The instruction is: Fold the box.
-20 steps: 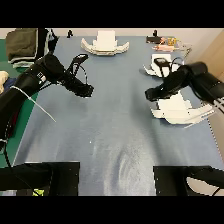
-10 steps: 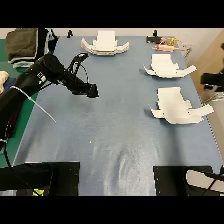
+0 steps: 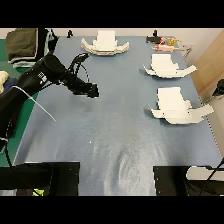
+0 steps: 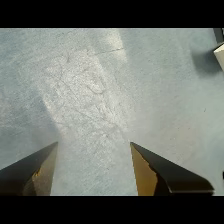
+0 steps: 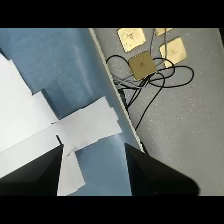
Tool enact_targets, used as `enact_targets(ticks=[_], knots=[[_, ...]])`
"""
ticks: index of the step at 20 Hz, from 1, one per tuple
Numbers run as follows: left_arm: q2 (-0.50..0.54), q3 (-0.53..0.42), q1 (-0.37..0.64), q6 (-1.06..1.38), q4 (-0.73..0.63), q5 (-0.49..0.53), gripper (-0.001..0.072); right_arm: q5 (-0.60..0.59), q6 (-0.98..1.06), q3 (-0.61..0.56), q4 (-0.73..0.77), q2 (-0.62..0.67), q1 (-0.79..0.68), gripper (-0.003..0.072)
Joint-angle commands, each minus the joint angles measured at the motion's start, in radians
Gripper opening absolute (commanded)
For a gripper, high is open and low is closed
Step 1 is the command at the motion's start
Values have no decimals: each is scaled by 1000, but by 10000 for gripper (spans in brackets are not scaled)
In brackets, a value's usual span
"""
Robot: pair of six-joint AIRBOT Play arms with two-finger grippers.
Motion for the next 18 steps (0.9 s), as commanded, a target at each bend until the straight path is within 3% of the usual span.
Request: enact_targets(ticks=[1,5,10,11,12,14,18], knots=[[-11,0,0,0,-1,4,691,18,-34,1,17,-69,-50,598],[-13,0,0,-8,-3,3,691,-17,-100,13,49,-180,-103,585],[-13,0,0,-34,-7,3,691,-134,-205,117,177,-314,-132,572],[-13,0,0,-34,-10,2,691,-166,-214,132,189,-336,-132,511],[-13,0,0,-40,-11,-1,692,-184,-232,135,202,-351,-132,500],[-13,0,0,-41,-23,-22,691,-237,-277,135,256,-372,-131,308],[-13,0,0,-41,-37,-63,691,-327,-380,134,428,-373,-123,55]])
